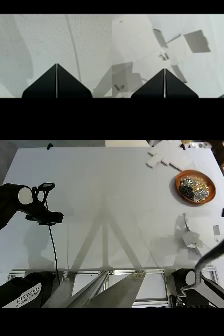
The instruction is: Fold the box and place the chain.
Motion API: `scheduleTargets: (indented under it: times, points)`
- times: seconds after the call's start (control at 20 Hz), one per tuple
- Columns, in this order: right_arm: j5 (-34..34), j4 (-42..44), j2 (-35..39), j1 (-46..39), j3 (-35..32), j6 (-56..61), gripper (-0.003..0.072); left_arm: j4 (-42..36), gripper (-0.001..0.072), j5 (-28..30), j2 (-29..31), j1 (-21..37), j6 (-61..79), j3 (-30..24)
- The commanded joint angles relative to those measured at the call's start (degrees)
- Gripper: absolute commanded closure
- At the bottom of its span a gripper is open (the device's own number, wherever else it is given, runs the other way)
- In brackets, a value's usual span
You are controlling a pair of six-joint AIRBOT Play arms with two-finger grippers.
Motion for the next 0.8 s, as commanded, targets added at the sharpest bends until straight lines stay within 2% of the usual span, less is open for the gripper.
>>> scheduleTargets:
  times: [0.0, 0.05, 0.1, 0.15, 0.4, 0.55, 0.7, 0.75]
  points:
    - [-3.04, -1.9, -2.29, -9.99, 1.33, -8.39, 0.0349, 0.02, 0.0701, 0.02, 0.02, -0.02, 0.02, -0.02]
    - [-5.57, -1.97, -3.17, -10.95, 1.46, -8.85, 0.0069, 0.02, 0.0701, 0.0, 0.02, -0.02, 0.02, -0.02]
    - [-6.84, -1.92, -4.5, -11.47, 2.05, -10.4, 0.0102, 0.02, 0.0701, 0.02, 0.02, -0.02, 0.02, -0.02]
    - [-6.8, -2.12, -6.38, -11.5, 3.08, -12.31, 0.0103, 0.02, 0.0701, 0.02, 0.02, -0.02, 0.02, -0.02]
    - [0.52, -3.39, -20.74, -11.5, 12.63, -16.33, 0.0108, 0.02, 0.0701, 0.02, 0.02, -0.02, 0.02, -0.02]
    - [1.57, -3.39, -26.6, -11.5, 14.53, -19.87, 0.0123, 0.02, 0.0701, 0.0, 0.02, -0.02, 0.02, -0.02]
    - [3.54, -3.45, -31.26, -11.5, 14.53, -21.22, 0.0185, 0.02, 0.0701, 0.02, 0.02, -0.02, 0.02, -0.02]
    - [4.52, -3.63, -32.33, -11.5, 14.53, -21.24, 0.024, 0.02, 0.0701, 0.02, 0.02, -0.02, 0.02, -0.02]
